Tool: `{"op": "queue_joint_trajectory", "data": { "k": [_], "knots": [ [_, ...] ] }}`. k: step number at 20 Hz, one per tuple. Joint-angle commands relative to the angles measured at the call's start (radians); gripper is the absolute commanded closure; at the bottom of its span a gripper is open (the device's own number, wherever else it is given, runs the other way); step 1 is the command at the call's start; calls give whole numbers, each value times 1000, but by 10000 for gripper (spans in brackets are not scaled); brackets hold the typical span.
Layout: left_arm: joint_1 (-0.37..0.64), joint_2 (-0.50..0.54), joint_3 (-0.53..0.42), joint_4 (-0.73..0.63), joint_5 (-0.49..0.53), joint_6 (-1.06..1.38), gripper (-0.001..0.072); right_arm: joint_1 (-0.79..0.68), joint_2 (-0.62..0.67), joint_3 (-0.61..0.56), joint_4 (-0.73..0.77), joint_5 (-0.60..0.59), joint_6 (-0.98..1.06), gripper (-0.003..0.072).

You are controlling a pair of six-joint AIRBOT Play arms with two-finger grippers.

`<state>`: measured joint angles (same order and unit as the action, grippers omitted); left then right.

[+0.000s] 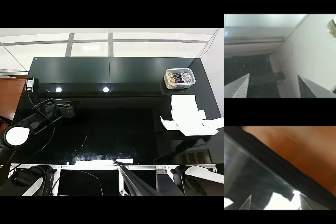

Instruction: Fold the box and place the chain.

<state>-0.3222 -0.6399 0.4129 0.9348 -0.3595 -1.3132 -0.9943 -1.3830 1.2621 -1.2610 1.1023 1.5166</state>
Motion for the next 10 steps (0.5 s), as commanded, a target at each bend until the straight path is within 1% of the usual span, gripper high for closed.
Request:
{"op": "queue_joint_trajectory", "data": {
  "k": [1, 2, 4, 7, 10],
  "knots": [
    [0, -21, 0, 3, -3, 0, -2, -165, -119, 55, 121, 204, -235, -34],
    [0, -26, 0, 3, -4, 0, -2, -198, -149, 55, 200, 250, -315, -34],
    [0, -37, 0, 2, -3, 0, -2, -237, -220, 61, 296, 330, -383, -34],
    [0, -62, 0, 2, -3, 0, -2, -218, -343, 95, 338, 439, -428, -34],
    [0, -87, 1, -6, 0, -1, -1, -179, -437, 151, 349, 483, -433, -34]
  ]
}}
